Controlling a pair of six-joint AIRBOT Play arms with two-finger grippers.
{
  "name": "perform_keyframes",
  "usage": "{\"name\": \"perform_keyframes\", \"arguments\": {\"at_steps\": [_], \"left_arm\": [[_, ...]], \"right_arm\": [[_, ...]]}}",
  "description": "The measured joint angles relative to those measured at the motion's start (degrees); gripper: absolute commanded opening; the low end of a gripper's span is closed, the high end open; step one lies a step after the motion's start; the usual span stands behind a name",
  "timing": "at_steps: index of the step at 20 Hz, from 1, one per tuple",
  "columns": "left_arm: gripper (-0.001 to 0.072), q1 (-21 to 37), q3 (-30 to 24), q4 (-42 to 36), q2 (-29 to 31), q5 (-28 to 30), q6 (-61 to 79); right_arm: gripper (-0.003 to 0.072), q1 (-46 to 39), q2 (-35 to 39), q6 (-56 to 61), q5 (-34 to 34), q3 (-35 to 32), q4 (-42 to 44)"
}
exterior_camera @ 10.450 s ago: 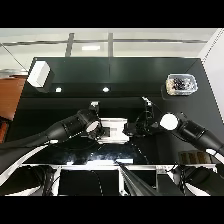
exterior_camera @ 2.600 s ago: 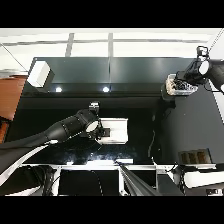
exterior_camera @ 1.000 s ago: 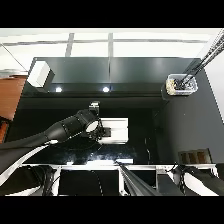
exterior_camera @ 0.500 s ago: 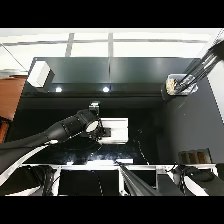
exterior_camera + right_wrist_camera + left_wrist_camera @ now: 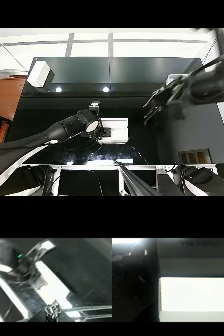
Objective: Fold the box and place the chain.
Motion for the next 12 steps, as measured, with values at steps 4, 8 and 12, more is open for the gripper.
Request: {"name": "perform_keyframes", "arguments": {"at_steps": [4,8,12], "left_arm": [[0.0031,0.0,0.0,0.0,0.0,-0.02,0.0],[0.0031,0.0,0.0,0.0,0.0,-0.02,0.0],[0.0031,0.0,0.0,0.0,0.02,-0.02,0.0]], "right_arm": [[0.0018,4.04,-0.57,-0.2,-5.05,-5.77,2.58],[0.0017,6.45,-2.38,-0.66,-9.51,-8.81,5.14],[0.0017,7.78,-4.9,-2.29,-13.07,-9.7,9.05]]}}
